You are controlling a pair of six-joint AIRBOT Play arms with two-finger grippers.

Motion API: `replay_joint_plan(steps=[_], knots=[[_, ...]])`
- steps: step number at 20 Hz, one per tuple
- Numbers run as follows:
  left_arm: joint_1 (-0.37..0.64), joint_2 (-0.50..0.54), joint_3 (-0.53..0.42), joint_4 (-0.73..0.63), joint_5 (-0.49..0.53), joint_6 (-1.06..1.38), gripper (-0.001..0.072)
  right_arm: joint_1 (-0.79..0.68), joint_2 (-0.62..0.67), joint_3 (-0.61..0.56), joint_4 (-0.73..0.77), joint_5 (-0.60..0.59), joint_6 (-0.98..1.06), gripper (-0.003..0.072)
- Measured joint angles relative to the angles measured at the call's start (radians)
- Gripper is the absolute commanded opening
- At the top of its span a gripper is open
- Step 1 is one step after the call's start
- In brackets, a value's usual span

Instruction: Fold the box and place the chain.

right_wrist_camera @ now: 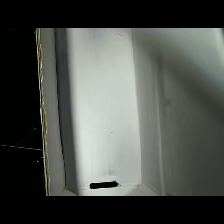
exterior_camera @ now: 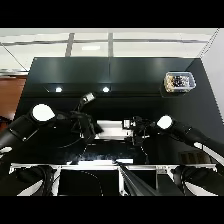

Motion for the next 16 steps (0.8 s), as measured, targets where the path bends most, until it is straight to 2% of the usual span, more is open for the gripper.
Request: replay_joint_plan(steps=[3,6,10,16], knots=[[-0.001,-0.043,-0.014,-0.091,0.179,0.024,0.0025,0.000,0.000,0.000,0.000,0.000,0.000,0.0415],[-0.002,-0.097,-0.019,-0.117,0.277,0.034,0.0025,0.000,0.000,0.000,0.000,0.000,0.000,0.0415],[-0.029,-0.164,-0.018,-0.016,0.310,-0.051,0.0025,0.000,0.000,0.000,0.000,0.000,-0.001,0.0415],[-0.093,-0.211,0.021,0.184,0.263,-0.101,0.0026,0.000,0.000,0.000,-0.001,0.000,-0.002,0.0415]])
